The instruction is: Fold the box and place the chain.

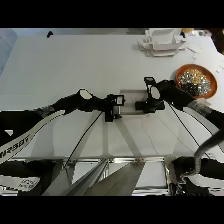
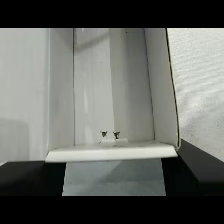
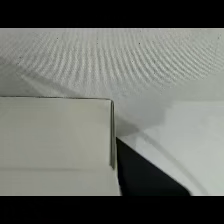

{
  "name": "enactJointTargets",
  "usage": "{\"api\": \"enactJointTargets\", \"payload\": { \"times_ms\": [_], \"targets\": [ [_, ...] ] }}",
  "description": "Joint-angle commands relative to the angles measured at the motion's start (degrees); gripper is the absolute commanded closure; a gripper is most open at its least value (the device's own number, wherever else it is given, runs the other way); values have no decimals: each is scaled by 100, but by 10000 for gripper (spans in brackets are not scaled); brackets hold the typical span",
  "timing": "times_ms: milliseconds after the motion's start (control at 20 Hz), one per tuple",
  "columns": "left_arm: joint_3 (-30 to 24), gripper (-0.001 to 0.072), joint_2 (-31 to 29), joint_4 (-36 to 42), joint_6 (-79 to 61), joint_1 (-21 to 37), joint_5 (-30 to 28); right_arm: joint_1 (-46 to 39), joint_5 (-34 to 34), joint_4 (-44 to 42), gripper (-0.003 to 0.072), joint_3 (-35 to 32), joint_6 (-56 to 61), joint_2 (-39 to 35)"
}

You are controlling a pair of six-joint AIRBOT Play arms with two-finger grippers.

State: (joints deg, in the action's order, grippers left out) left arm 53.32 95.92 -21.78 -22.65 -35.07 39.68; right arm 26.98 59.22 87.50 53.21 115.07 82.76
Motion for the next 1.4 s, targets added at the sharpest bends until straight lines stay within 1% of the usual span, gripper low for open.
{"api": "enactJointTargets", "payload": {
  "times_ms": [0, 100, 150, 200, 400, 650, 800, 850, 900, 950, 1350],
  "targets": [
    [0, 627, -2, -7, -2, -4, -2, 2, -26, -46, 424, 4, 22, -2],
    [0, 627, -2, -7, 0, -4, -2, 2, -24, -46, 412, 4, 20, -15],
    [0, 627, -2, -7, 0, -4, 0, 2, -28, -44, 353, 4, -7, -26],
    [0, 627, -2, -7, -2, -2, -2, 2, -26, -33, 321, 4, -33, -33],
    [0, 627, -2, -7, 0, -2, -2, -11, -35, -44, 319, 4, -155, -83],
    [0, 627, -2, -7, 0, -2, 0, -280, 20, -24, 326, 4, -153, -264],
    [0, 627, -2, -7, -2, -4, 0, -319, 2, -13, 394, 4, -153, -264],
    [0, 627, -2, -7, -2, -2, 0, -319, -15, -13, 396, 4, -151, -264],
    [0, 627, -2, -7, -2, -4, 0, -319, -13, -13, 485, 2, -151, -262],
    [-2, 627, -2, -7, 0, -4, 0, -319, -15, -7, 520, 2, -151, -262],
    [0, 627, -2, -7, -2, -2, 0, -203, -7, 39, 522, -2, -146, -208]
  ]
}}
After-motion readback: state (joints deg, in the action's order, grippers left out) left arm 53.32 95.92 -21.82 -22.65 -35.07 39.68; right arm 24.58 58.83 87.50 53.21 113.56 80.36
